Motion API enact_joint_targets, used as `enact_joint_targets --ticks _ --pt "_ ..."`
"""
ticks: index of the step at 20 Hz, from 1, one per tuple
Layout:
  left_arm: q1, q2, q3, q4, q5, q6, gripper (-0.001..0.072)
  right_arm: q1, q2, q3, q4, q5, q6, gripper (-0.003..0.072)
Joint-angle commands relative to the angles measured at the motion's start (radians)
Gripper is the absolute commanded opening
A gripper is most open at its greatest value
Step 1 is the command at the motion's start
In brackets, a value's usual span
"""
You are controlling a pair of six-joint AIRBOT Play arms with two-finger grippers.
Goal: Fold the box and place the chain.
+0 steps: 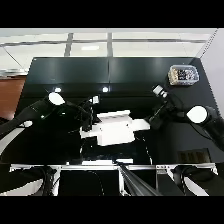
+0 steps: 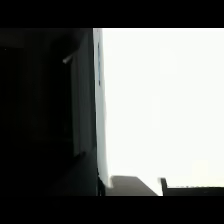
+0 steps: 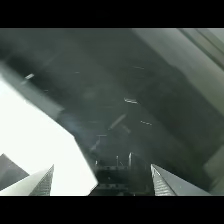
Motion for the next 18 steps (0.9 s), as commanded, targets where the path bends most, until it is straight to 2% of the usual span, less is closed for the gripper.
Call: enact_joint_targets --ticks 1,5,9,14,16,18 --pt "-0.011 -0.025 -0.013 0.023 0.074 0.058 0.0029 0.078 -0.005 -0.013 0.050 0.074 -0.254 0.0701" --pt "-0.012 -0.027 -0.013 0.019 0.064 0.058 0.0029 0.171 -0.014 -0.069 0.050 0.080 -0.456 0.0701" --pt "-0.012 -0.027 -0.013 0.018 0.064 0.058 0.0029 0.234 -0.040 -0.117 0.051 0.027 -0.529 0.0700" --pt "-0.012 -0.027 -0.013 0.018 0.064 0.058 0.0028 0.364 -0.123 -0.127 0.189 -0.205 -0.529 0.0701" --pt "-0.012 -0.027 -0.013 0.018 0.063 0.057 0.0029 0.397 -0.126 -0.120 0.192 -0.270 -0.533 0.0701" --pt "-0.012 -0.027 -0.013 0.017 0.061 0.058 0.0028 0.371 -0.125 -0.056 0.145 -0.174 -0.533 0.0701"
